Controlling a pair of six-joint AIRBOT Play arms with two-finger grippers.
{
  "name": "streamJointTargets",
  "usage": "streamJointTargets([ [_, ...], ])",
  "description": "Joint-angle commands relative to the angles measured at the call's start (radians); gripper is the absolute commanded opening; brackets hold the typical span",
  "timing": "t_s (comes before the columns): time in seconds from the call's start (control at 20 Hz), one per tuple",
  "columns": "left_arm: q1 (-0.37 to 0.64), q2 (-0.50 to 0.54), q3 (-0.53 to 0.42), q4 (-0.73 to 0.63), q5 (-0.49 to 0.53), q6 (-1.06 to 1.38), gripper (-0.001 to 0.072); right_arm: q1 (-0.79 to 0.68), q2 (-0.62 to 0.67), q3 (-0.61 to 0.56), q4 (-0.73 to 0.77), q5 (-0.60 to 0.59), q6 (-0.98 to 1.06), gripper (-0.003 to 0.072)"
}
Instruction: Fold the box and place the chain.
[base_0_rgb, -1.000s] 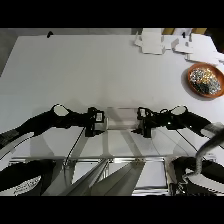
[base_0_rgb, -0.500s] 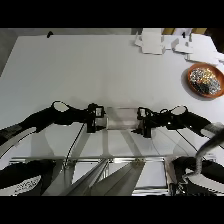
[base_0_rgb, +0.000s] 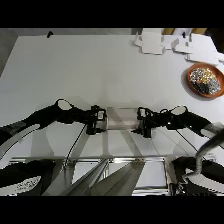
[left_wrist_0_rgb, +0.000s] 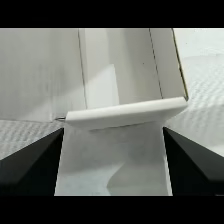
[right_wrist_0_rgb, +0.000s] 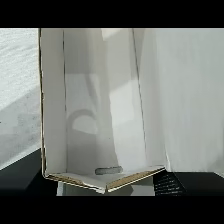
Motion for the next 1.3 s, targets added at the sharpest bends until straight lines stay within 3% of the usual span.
streamJointTargets([
  [0.0,-0.001,0.013,0.002,0.006,-0.014,0.0,0.0706,0.0,0.0,0.001,0.0,0.0,0.0,0.0308],
  [0.6,-0.032,0.009,0.002,-0.055,-0.003,0.0,0.0707,0.0,0.0,0.001,0.0,0.0,0.0,0.0308],
  [1.25,-0.02,0.024,-0.021,-0.03,-0.04,-0.03,0.0708,0.0,0.0,0.001,0.0,0.0,0.0,0.0308],
])
